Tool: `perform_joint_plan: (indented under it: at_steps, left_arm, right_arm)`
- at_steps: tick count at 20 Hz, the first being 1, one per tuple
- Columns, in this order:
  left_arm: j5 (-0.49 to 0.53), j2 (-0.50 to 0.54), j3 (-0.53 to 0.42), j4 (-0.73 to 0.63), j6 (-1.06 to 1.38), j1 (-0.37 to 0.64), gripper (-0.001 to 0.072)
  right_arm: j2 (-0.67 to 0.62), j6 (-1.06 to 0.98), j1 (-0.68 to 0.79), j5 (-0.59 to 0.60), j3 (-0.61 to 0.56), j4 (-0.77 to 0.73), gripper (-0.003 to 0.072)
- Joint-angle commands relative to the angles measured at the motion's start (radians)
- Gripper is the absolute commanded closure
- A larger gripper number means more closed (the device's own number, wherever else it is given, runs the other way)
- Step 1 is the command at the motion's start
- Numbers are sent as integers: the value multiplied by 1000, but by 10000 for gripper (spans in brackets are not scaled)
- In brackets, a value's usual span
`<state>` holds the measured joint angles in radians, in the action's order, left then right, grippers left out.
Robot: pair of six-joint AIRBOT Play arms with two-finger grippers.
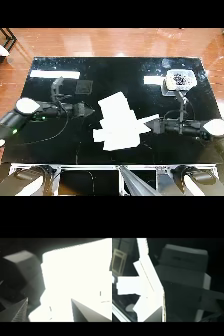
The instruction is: Fold the box and place the chain.
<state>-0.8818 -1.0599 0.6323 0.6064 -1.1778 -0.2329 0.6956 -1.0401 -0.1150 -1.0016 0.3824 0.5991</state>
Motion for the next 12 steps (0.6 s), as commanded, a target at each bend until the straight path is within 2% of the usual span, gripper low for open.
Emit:
perform_joint_plan:
  at_steps: [1, 4, 7, 12]
  left_arm:
    - [-104, -136, 0, -140, 201, -1, 78]
    - [-140, -224, 0, -148, 307, -1, 78]
    - [-216, -311, 0, -186, 450, -1, 78]
    - [-364, -441, 1, -407, 873, -1, 78]
  right_arm:
    - [-36, -4, -91, 78, -58, -19, 664]
    - [-36, -13, -117, 105, -60, -31, 664]
    - [-36, -19, -117, 113, -60, -34, 664]
    - [-36, -19, -117, 111, -60, -34, 664]
